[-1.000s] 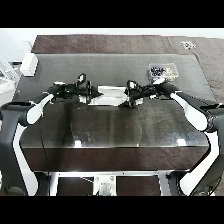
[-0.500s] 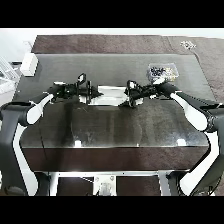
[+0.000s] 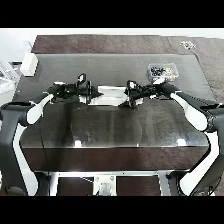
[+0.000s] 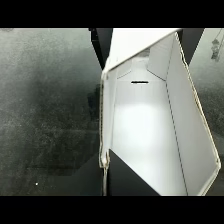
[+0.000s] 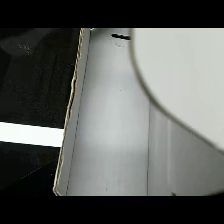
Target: Fold the box and place the chain.
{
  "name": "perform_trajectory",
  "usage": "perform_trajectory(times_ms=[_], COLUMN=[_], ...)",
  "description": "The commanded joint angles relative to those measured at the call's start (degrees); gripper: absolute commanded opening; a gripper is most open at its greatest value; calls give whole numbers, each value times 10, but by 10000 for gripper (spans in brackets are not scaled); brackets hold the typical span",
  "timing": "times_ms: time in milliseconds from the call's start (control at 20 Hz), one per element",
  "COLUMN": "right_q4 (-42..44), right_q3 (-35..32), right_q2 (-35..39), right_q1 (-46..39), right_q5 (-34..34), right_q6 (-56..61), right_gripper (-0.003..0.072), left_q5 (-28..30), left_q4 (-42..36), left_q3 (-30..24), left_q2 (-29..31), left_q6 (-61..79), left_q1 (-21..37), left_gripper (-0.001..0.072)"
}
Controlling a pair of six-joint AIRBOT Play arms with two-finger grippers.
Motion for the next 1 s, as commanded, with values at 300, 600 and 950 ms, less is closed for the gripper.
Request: perform_trajectory(times_ms=[300, 600, 950], right_q4=[0, 0, 0], right_q3=[0, 0, 0], right_q2=[0, 0, 0], right_q1=[0, 0, 0], right_q5=[0, 0, 0], right_q6=[0, 0, 0], right_gripper=[587, 587, 587], left_q5=[-1, -87, -170], left_q4=[-35, -81, -94], left_q3=[0, 10, 31], left_q2=[0, 3, 45], left_q6=[0, 0, 0], left_q1=[0, 0, 44], left_gripper=[603, 610, 610])
